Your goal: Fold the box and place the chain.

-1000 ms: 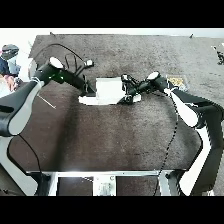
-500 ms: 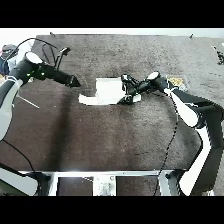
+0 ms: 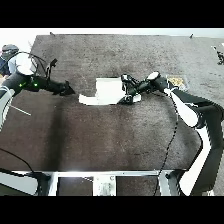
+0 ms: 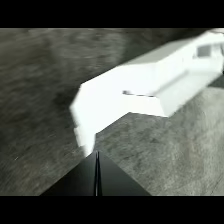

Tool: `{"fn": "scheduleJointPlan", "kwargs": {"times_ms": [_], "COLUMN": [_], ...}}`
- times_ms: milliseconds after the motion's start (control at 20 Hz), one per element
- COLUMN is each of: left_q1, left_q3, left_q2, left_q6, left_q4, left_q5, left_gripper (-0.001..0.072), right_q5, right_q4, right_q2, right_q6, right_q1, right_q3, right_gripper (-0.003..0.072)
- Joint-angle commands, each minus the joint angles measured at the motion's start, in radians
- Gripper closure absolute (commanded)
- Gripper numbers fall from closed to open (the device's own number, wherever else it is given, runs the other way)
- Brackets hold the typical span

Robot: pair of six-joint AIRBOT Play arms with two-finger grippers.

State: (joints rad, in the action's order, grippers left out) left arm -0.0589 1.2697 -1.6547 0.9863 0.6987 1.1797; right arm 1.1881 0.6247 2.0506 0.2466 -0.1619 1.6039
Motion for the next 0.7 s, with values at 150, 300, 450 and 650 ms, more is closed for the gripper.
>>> {"fn": "scheduleJointPlan", "kwargs": {"times_ms": [150,300,450,650], "left_q1": [-0.012,-0.004,0.038,0.103], "left_q3": [-0.127,-0.175,-0.177,-0.177], "left_q2": [0.019,0.016,-0.015,-0.047], "left_q6": [0.005,0.031,0.027,0.024], "left_q4": [-0.024,-0.035,-0.051,-0.118], "left_q5": [-0.088,-0.146,-0.177,-0.247], "left_gripper": [0.0704,0.0704,0.0704,0.0703], "right_q5": [0.001,0.001,0.001,0.001], "right_q4": [0.0,0.0,0.0,0.0], "right_q2": [0.0,0.0,0.0,0.0], "right_q6": [0.0,0.0,0.0,0.0], "right_q1": [-0.001,-0.001,-0.001,-0.001], "right_q3": [0.0,0.0,0.0,0.0], "right_gripper": [0.0331,0.0331,0.0331,0.0331]}}
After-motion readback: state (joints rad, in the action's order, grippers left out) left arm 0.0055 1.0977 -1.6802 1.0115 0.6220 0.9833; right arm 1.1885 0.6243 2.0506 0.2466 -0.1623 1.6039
